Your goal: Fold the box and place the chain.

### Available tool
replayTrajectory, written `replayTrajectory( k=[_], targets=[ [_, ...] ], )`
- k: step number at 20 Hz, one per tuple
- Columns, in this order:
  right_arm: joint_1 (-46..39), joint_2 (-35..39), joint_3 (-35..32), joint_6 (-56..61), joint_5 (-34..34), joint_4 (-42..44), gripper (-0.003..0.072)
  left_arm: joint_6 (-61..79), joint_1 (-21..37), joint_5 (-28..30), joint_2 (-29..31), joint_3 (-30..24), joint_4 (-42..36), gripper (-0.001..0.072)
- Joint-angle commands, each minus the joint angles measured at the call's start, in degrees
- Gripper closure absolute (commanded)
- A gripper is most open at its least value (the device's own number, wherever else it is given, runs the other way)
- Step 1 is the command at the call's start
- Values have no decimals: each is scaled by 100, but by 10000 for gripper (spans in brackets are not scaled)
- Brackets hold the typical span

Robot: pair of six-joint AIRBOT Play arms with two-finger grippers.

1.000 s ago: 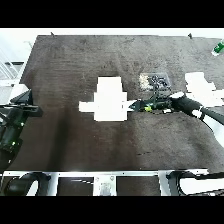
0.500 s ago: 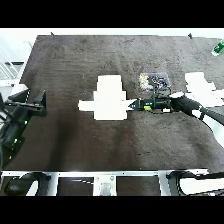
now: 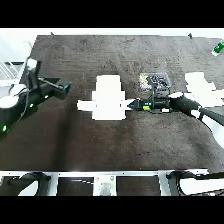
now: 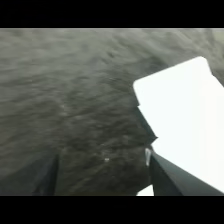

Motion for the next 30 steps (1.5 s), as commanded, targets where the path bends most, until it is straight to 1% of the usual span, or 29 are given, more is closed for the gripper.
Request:
replayTrajectory(
  k=[1, 2, 3, 5, 6, 8, 10, 16, 19, 23, 27, 30],
  targets=[
    [31, -2, -2, -90, 7, -2, 676, -1635, -2, -1521, -1416, 1412, 1851, 102],
    [33, -2, -2, -118, 7, -2, 676, -1967, -2, -1910, -1777, 1832, 2218, 102],
    [33, -2, -2, -118, 7, -4, 676, -2153, -2, -2396, -2177, 2293, 2387, 103],
    [33, -2, -20, -219, -55, -35, 676, -2352, -2, -3206, -2909, 3128, 2413, 102],
    [31, -2, -70, -216, -149, -31, 676, -2465, -2, -3493, -3239, 3501, 2411, 102],
    [33, -2, -138, -223, -192, -17, 676, -2594, -2, -3821, -3722, 4044, 2409, 101],
    [35, -2, -144, -249, -214, -13, 677, -2675, -2, -3965, -4096, 4437, 2409, 100],
    [63, -2, -144, -264, -254, 66, 676, -2634, -201, -4262, -4669, 5031, 2098, 99],
    [85, -2, -144, -267, -273, 63, 676, -2704, -271, -4234, -4830, 5167, 2031, 100],
    [92, -2, -144, -267, -321, 63, 676, -3075, -282, -4457, -5222, 5469, 2011, 100],
    [96, -2, -144, -269, -339, 66, 675, -3200, -289, -4597, -5423, 5508, 1974, 102],
    [96, -2, -144, -264, -339, 68, 675, -3241, -389, -4813, -5469, 5517, 1969, 101]
  ],
)
